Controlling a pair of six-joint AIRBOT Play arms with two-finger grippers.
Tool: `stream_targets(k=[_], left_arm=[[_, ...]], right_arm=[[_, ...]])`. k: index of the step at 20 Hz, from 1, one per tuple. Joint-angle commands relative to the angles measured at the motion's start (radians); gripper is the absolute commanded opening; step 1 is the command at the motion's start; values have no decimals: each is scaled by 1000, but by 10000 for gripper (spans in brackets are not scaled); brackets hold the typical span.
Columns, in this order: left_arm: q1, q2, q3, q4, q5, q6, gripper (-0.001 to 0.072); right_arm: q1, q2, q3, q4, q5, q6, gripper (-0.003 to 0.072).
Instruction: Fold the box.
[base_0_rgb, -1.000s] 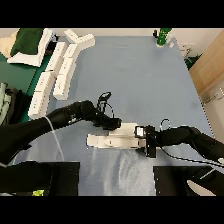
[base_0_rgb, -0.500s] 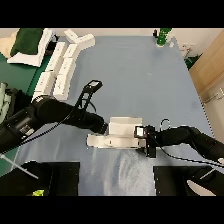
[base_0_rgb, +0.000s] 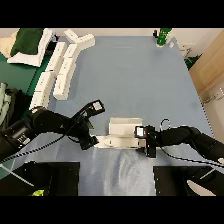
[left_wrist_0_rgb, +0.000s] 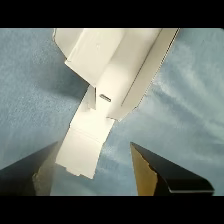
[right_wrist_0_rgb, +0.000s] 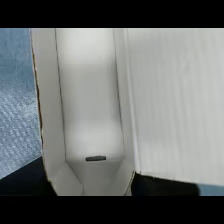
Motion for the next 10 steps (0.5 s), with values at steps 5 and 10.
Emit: stream_targets(k=[5, 10], left_arm=[[44, -127, -162, -256, 148, 595, 593], [44, -241, -162, -457, 239, 813, 561]], right_arm=[[0, 0, 0, 0, 0, 0, 485], [0, 0, 0, 0, 0, 0, 484]])
